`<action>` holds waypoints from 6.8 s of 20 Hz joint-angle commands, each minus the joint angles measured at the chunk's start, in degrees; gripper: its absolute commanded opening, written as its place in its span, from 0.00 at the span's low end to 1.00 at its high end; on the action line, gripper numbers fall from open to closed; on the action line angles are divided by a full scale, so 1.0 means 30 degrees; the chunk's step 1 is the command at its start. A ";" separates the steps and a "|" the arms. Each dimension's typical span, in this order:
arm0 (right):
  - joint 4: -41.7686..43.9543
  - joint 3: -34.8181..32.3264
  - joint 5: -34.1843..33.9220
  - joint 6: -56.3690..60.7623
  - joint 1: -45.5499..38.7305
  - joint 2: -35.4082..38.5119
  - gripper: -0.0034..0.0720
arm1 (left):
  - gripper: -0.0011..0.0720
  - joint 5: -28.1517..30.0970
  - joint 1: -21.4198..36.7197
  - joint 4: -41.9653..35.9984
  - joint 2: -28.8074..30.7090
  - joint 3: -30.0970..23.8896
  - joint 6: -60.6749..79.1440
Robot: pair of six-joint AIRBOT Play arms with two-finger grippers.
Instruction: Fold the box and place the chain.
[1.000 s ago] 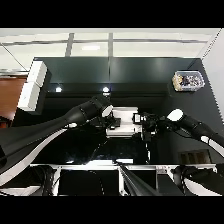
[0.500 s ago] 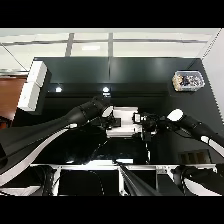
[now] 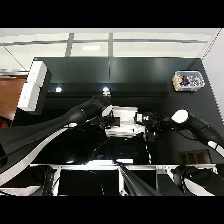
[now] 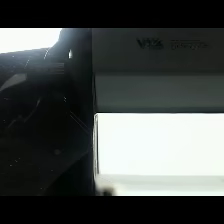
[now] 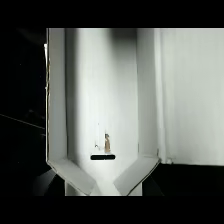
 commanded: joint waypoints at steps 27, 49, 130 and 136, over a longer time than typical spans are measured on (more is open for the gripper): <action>0.1530 0.0015 -0.2149 0.2856 0.1953 -0.0692 0.26 | 0.05 0.0648 -0.0022 -0.0240 -0.0015 0.0007 0.0029; -0.1865 -0.2492 0.5741 2.6214 -1.2764 0.2834 0.06 | 0.05 0.0612 0.0022 -0.0321 -0.0015 0.0007 0.0044; -1.2466 0.8641 0.5085 4.5521 0.6725 -0.5697 0.07 | 0.05 0.0619 0.0138 -0.0233 -0.0015 0.0007 0.0044; -1.3034 0.8677 0.5311 4.4756 0.6615 -0.5129 0.58 | 0.05 0.0692 0.0138 -0.0233 -0.0015 0.0007 0.0036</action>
